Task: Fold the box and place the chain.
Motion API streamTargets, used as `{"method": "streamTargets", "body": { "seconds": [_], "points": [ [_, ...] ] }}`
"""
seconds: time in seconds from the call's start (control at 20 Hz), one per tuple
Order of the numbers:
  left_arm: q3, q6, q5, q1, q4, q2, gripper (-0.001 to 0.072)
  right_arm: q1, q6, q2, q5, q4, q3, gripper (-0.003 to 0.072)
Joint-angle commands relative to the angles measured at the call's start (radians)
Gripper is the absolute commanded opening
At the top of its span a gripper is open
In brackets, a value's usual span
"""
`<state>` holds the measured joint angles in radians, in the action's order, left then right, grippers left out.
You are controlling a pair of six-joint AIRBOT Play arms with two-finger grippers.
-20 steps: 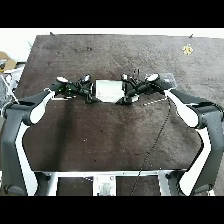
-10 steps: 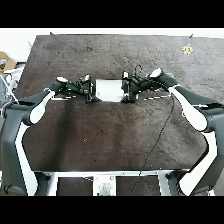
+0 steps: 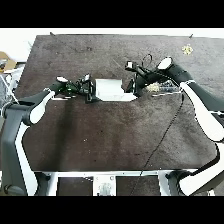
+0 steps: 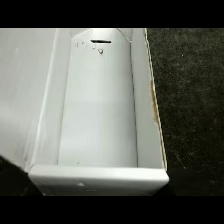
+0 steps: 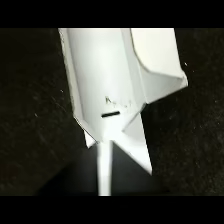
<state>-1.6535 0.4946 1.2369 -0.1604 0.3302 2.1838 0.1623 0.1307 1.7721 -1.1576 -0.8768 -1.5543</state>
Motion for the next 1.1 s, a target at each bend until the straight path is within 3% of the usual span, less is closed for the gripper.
{"method": "streamTargets", "body": {
  "seconds": [0.0, 0.15, 0.45, 1.05],
  "points": [
    [0.001, 0.001, 0.001, 0.0, 0.002, 0.0, 0.0224, 0.001, 0.019, -0.005, -0.009, 0.192, 0.001, 0.0005],
    [0.001, 0.001, 0.001, 0.0, 0.002, 0.0, 0.0224, 0.003, 0.001, 0.033, 0.127, 0.383, 0.001, 0.0005],
    [0.001, 0.001, 0.001, 0.0, 0.002, 0.0, 0.0223, 0.003, -0.06, 0.102, 0.365, 0.43, 0.001, 0.0005],
    [0.001, 0.001, 0.001, 0.0, 0.002, 0.0, 0.0224, 0.003, -0.113, 0.223, 0.357, 0.428, 0.001, 0.0005]
  ]
}}
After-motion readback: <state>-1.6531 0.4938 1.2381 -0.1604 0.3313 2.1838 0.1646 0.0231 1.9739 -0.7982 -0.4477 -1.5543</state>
